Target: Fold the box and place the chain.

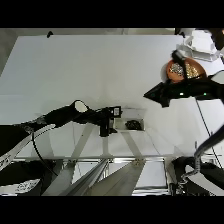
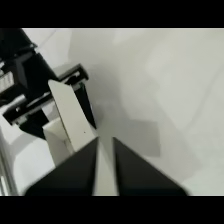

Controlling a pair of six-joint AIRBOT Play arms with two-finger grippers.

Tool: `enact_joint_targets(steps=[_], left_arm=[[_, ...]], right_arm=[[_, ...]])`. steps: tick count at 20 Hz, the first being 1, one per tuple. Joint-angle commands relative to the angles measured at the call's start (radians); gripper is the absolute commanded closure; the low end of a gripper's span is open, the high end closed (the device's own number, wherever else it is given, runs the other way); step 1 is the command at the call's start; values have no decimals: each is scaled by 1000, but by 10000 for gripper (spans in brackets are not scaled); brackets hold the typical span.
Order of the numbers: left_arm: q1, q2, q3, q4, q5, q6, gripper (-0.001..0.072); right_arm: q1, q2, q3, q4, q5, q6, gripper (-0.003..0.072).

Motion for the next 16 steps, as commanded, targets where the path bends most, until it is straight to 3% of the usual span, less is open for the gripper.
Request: enact_joint_targets(steps=[1, 3, 5, 6, 16], left_arm=[[0, 0, 0, 0, 0, 0, 275], [0, 0, 0, 0, 0, 0, 275], [0, 0, 0, 0, 0, 0, 275], [0, 0, 0, 0, 0, 0, 275], [0, 0, 0, 0, 0, 0, 275]], right_arm=[[112, -192, 16, -26, -47, -77, 292], [143, -252, 16, -56, -32, -82, 293], [158, -264, 16, -103, 3, -82, 382], [161, -257, 16, -103, 6, -82, 389], [272, -120, 8, -190, 10, -159, 386]])
